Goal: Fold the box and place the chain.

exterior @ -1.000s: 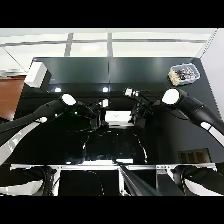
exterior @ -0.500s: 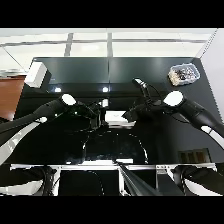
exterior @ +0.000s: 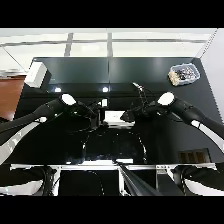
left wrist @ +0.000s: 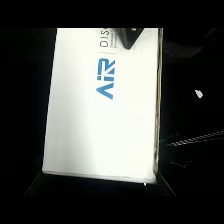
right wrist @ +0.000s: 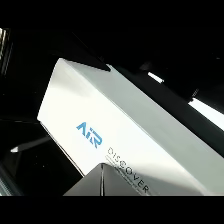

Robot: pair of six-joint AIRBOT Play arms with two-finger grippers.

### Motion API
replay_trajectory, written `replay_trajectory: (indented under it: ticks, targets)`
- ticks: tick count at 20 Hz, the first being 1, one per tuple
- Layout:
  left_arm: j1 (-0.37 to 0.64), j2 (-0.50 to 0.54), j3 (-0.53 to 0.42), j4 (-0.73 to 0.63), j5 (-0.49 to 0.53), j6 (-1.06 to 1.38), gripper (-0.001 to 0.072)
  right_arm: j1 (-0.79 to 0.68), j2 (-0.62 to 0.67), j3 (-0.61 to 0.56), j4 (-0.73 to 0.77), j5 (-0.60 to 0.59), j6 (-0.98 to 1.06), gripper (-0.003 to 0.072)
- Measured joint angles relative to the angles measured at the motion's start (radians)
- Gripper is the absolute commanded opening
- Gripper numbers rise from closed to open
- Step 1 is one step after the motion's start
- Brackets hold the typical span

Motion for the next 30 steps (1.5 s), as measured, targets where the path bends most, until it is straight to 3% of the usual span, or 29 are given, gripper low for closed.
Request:
replay_trajectory:
  ticks: [4, 5, 6, 7, 12, 16, 20, 23, 30]
  targets:
    - [0.002, 0.002, 0.001, -0.008, 0.016, -0.013, 0.0468, -0.078, 0.116, 0.029, -0.025, 0.082, -0.032, 0.0017]
    - [0.003, 0.006, 0.001, -0.005, 0.013, -0.014, 0.0527, -0.11, 0.156, 0.033, -0.03, 0.108, -0.036, 0.0017]
    - [0.005, 0.011, 0.002, -0.004, 0.008, -0.023, 0.0706, -0.149, 0.201, 0.037, -0.032, 0.126, -0.039, 0.0017]
    - [0.006, 0.019, 0.002, -0.001, 0.003, -0.037, 0.072, -0.188, 0.243, 0.04, -0.038, 0.143, -0.04, 0.0016]
    - [0.009, 0.101, 0.023, 0.099, -0.029, -0.193, 0.072, -0.388, 0.385, 0.044, -0.136, 0.293, 0.002, 0.0017]
    - [-0.043, 0.127, 0.112, 0.113, -0.035, -0.254, 0.0714, -0.456, 0.415, 0.038, -0.182, 0.327, 0.018, 0.0017]
    - [-0.134, 0.035, 0.255, 0.147, 0.014, -0.383, 0.0715, -0.475, 0.423, 0.034, -0.202, 0.314, 0.024, 0.0017]
    - [-0.163, -0.058, 0.352, 0.178, -0.016, -0.502, 0.0716, -0.48, 0.425, 0.034, -0.208, 0.315, 0.027, 0.0017]
    - [-0.195, -0.148, 0.425, 0.252, -0.146, -0.586, 0.0715, -0.482, 0.425, 0.034, -0.211, 0.329, 0.027, 0.0017]
